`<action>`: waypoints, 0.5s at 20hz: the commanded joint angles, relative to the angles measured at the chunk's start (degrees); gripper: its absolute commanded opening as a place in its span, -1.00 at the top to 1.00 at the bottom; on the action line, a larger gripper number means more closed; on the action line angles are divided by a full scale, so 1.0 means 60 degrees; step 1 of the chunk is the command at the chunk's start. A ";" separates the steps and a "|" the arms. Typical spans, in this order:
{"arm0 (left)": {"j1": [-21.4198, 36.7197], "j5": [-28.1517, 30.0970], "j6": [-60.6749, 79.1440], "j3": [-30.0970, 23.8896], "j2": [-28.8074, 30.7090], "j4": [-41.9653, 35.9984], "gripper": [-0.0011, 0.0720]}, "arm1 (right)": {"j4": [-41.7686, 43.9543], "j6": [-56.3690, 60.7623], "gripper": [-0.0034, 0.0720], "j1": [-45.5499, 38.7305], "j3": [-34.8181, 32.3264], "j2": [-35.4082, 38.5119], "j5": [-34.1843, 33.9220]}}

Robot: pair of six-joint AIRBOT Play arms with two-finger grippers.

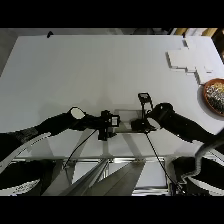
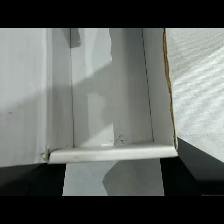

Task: Fold the box and place the chain.

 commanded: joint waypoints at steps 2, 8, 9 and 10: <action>0.0007 0.0000 -0.0018 0.0000 0.0007 -0.0015 -0.09 | 0.0007 -0.1603 -0.45 -0.0470 0.0372 0.1315 0.0634; 0.0007 0.0004 -0.0018 0.0000 0.0007 -0.0015 -0.09 | -0.0353 -0.4732 -0.24 -0.4477 0.2783 0.2958 0.1891; 0.0007 0.0004 -0.0018 0.0000 0.0007 -0.0015 -0.09 | -0.0528 -0.5249 -0.18 -0.5308 0.3093 0.2954 0.1869; 0.0007 0.0000 -0.0018 0.0000 0.0007 -0.0015 -0.09 | -0.0652 -0.5741 -0.18 -0.6237 0.3282 0.2940 0.1694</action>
